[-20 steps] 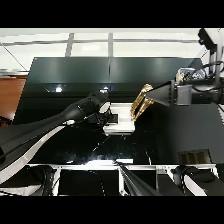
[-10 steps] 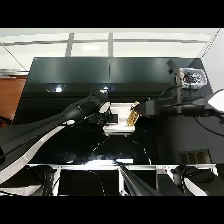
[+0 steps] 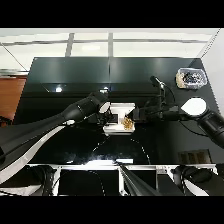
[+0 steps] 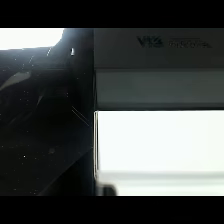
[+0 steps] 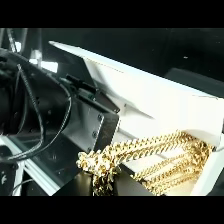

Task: Fold the box and place the chain.

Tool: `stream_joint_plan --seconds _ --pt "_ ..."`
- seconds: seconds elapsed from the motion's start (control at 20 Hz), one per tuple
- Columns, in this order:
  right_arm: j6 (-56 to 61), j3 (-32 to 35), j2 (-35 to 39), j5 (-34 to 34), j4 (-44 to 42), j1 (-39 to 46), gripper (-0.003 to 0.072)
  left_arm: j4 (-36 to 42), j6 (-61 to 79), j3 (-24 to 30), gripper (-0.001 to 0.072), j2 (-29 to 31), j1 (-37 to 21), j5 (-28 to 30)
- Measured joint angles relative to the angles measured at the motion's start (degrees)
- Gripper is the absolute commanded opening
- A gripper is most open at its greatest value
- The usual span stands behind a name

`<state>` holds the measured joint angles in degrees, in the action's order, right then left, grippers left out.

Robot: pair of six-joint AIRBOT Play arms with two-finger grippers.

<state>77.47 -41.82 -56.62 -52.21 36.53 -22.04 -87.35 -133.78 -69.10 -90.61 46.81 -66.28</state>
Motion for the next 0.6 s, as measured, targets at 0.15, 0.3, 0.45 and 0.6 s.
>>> stream_joint_plan --seconds 0.15,0.3,0.45,0.6 --pt "0.15 0.07 -0.59 0.87 0.48 0.00 0.0348 0.00 0.00 0.00 0.0027 0.00 0.00 0.00" --pt "0.15 -0.81 -0.48 -0.61 1.97 3.21 0.0348 0.00 -0.02 0.00 0.0028 0.00 0.00 0.00" --pt "0.13 -2.05 1.60 -4.61 4.00 9.01 0.0347 0.00 0.00 0.00 0.0028 -0.04 0.00 0.42" --pt "0.11 -2.58 4.74 -8.74 6.16 13.77 0.0348 0.00 0.00 0.00 0.0028 -0.13 0.00 1.09"
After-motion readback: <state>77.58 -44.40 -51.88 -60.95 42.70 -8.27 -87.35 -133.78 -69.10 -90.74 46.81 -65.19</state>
